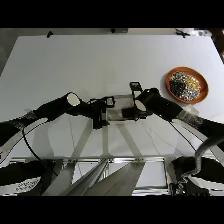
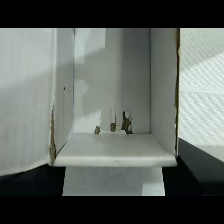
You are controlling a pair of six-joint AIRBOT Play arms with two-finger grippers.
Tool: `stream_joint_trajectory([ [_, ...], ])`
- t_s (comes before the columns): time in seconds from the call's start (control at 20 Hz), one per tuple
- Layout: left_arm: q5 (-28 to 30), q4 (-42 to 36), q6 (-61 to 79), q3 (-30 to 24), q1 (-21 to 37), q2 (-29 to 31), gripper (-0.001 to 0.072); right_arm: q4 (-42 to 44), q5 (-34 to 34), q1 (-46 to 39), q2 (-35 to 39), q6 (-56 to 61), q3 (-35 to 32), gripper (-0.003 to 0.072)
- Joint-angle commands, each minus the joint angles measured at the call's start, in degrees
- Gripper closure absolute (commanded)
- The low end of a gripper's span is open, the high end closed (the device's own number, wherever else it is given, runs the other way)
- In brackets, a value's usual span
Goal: Fold the box and place the chain.
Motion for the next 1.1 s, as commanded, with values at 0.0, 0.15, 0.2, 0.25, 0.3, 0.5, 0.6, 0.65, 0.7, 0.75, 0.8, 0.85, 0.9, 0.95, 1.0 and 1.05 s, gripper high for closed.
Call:
stream_joint_trajectory([
  [0.0, 0.1, 0.0, 0.0, 0.0, 0.0, 0.0, 0.0318, -1.8, 0.7, 0.7, -0.4, 1.3, 0.3, 0.0504],
  [0.15, 0.1, 0.0, 0.0, 0.0, 0.0, 0.0, 0.0318, -1.8, 0.7, 0.7, -0.4, 1.0, 0.3, 0.0665],
  [0.2, 0.1, 0.0, 0.0, 0.0, 0.0, 0.0, 0.0318, -1.8, 0.7, 0.7, -0.4, 1.0, 0.3, 0.0677],
  [0.25, 0.1, 0.0, 0.0, 0.0, 0.0, 0.0, 0.0318, -1.8, 0.7, 0.7, -0.4, 1.0, 0.3, 0.0677],
  [0.3, 0.1, 0.0, 0.0, 0.0, 0.0, 0.0, 0.0318, -1.8, 0.7, 0.7, -0.4, 1.0, 0.3, 0.0677],
  [0.5, 0.1, 0.0, 0.0, 0.0, 0.0, 0.0, 0.0318, -1.8, -0.6, 0.7, -0.4, 1.0, 0.3, 0.0375],
  [0.6, 0.1, 0.0, 0.0, 0.0, 0.0, 0.0, 0.0318, -1.8, -1.1, 0.7, -0.4, 1.0, 0.3, 0.0394],
  [0.65, 0.1, 0.0, 0.0, 0.0, 0.0, 0.0, 0.0318, -1.8, -1.1, 0.7, -0.4, 1.0, 0.3, 0.0481],
  [0.7, 0.1, 0.0, 0.0, 0.0, 0.0, 0.0, 0.0318, -1.8, -1.1, 0.7, -0.4, 1.0, 0.3, 0.0639],
  [0.75, 0.1, 0.0, 0.0, 0.0, 0.0, 0.0, 0.0318, -1.8, -1.1, 0.7, -0.4, 1.0, 0.3, 0.0677],
  [0.8, 0.1, 0.0, 0.0, 0.0, 0.0, 0.0, 0.0318, -1.8, -1.1, 0.7, -0.4, 1.0, 0.3, 0.0677],
  [0.85, 0.1, 0.0, 0.0, 0.0, 0.0, 0.0, 0.0318, -1.8, -1.0, 0.7, -0.4, 1.0, 0.3, 0.0677],
  [0.9, 0.1, 0.0, 0.0, 0.0, 0.0, 0.0, 0.0318, -1.8, -0.7, 0.7, -0.4, 0.9, 0.3, 0.0677],
  [0.95, 0.1, 0.0, 0.0, 0.0, 0.0, 0.0, 0.0318, -1.7, -0.3, 0.7, -0.2, 0.2, 0.3, 0.0673],
  [1.0, 0.1, 0.0, 0.0, 0.0, 0.0, 0.0, 0.0318, -1.7, 0.4, 0.7, 0.1, -0.7, 0.3, 0.0580],
  [1.05, 0.1, 0.0, 0.0, 0.0, 0.0, 0.0, 0.0318, -1.7, 1.6, 0.7, 0.7, -1.6, 0.3, 0.0387],
])
